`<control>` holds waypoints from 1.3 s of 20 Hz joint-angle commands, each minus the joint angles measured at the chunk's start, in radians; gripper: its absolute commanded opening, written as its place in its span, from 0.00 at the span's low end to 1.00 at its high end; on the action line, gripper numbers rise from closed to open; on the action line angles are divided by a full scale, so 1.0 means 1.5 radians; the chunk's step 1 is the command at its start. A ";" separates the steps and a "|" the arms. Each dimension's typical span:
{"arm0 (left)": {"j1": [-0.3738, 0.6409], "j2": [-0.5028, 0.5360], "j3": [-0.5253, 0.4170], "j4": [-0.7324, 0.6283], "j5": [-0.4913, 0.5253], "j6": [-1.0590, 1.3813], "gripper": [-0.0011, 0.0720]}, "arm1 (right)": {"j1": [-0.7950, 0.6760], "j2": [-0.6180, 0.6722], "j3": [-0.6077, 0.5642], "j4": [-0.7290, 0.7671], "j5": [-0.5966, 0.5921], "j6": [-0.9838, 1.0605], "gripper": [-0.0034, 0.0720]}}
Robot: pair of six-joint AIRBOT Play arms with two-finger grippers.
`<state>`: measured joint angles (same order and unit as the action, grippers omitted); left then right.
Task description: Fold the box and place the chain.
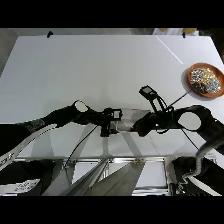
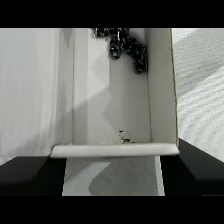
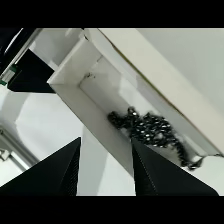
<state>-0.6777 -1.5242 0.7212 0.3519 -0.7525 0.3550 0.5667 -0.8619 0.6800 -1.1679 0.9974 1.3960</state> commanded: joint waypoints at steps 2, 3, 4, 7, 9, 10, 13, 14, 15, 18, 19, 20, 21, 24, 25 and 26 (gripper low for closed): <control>0.001 0.000 0.000 0.000 0.000 0.000 0.36 | -0.003 -0.012 0.171 -0.207 0.108 0.071 0.39; 0.001 0.000 0.000 0.000 0.000 0.000 0.36 | -0.022 -0.012 0.201 -0.247 0.111 0.083 0.39; 0.001 0.000 0.000 0.000 0.000 0.000 0.36 | -0.051 -0.013 0.212 -0.267 0.110 0.089 0.37; 0.001 0.000 0.000 0.000 0.000 0.000 0.36 | -0.181 -0.053 0.211 -0.286 0.147 0.110 0.33; 0.001 0.000 0.000 0.000 0.000 0.000 0.36 | -0.257 -0.099 0.200 -0.286 0.150 0.117 0.33; 0.001 0.000 0.000 0.000 0.000 0.000 0.36 | -0.280 -0.121 0.187 -0.286 0.146 0.117 0.33; 0.001 0.000 0.000 0.000 0.000 0.000 0.36 | -0.299 -0.178 0.126 -0.286 0.107 0.116 0.35; 0.001 0.000 0.000 0.000 0.000 0.000 0.36 | -0.299 -0.189 0.107 -0.282 0.086 0.117 0.36; 0.001 0.000 0.000 0.000 0.000 0.000 0.36 | -0.299 -0.202 0.090 -0.277 0.065 0.117 0.41; 0.001 0.000 0.000 0.000 0.000 0.000 0.36 | -0.299 -0.239 0.081 -0.278 0.053 0.117 0.45; 0.001 0.000 0.000 0.000 0.000 0.000 0.36 | -0.299 -0.246 0.080 -0.277 0.044 0.117 0.45; 0.001 0.000 0.000 0.000 0.000 0.000 0.36 | -0.299 -0.252 0.080 -0.273 0.036 0.117 0.45; 0.001 0.000 0.000 0.000 0.000 0.000 0.36 | -0.299 -0.260 0.080 -0.269 0.031 0.117 0.44; 0.001 0.000 0.000 0.000 0.000 0.000 0.36 | -0.299 -0.292 0.080 -0.266 0.021 0.117 0.44; 0.001 0.000 0.000 0.000 0.000 0.000 0.36 | -0.299 -0.299 0.080 -0.265 0.012 0.116 0.44; 0.001 0.000 0.000 0.000 0.000 0.000 0.36 | -0.299 -0.302 0.080 -0.265 0.007 0.116 0.44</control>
